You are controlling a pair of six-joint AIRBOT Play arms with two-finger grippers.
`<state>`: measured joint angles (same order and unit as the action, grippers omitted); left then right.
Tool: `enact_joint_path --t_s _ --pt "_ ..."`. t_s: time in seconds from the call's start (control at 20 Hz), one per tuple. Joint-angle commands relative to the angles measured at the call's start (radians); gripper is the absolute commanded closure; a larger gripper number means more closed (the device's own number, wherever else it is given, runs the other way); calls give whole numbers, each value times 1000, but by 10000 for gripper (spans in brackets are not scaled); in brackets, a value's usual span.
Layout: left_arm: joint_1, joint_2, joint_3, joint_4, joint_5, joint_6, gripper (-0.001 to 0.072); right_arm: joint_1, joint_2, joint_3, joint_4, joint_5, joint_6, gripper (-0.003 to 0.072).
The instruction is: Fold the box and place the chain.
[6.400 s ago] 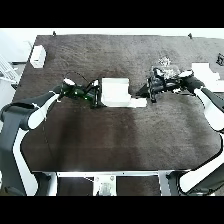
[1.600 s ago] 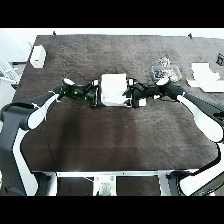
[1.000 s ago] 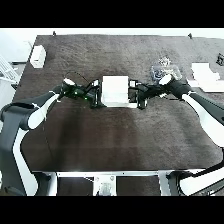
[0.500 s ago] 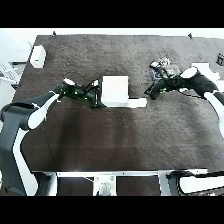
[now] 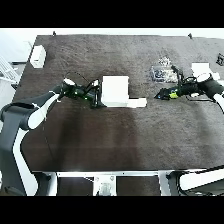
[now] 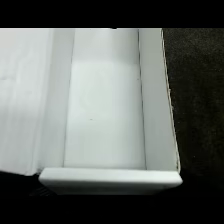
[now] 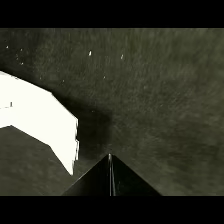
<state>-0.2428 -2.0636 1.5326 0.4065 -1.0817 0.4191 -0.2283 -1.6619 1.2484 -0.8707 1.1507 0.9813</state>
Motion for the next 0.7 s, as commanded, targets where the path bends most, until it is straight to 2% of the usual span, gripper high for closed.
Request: enact_joint_path --t_s 0.0,0.2,0.45,0.65 --pt "1 0 0 0 0 0 476 4 -77 -1 76 53 36 674" --pt "1 0 0 0 0 0 476 72 -117 0 138 63 31 674" --pt "1 0 0 0 0 0 477 218 -118 14 142 71 28 674" --pt "1 0 0 0 0 0 476 215 -89 90 146 90 60 674"
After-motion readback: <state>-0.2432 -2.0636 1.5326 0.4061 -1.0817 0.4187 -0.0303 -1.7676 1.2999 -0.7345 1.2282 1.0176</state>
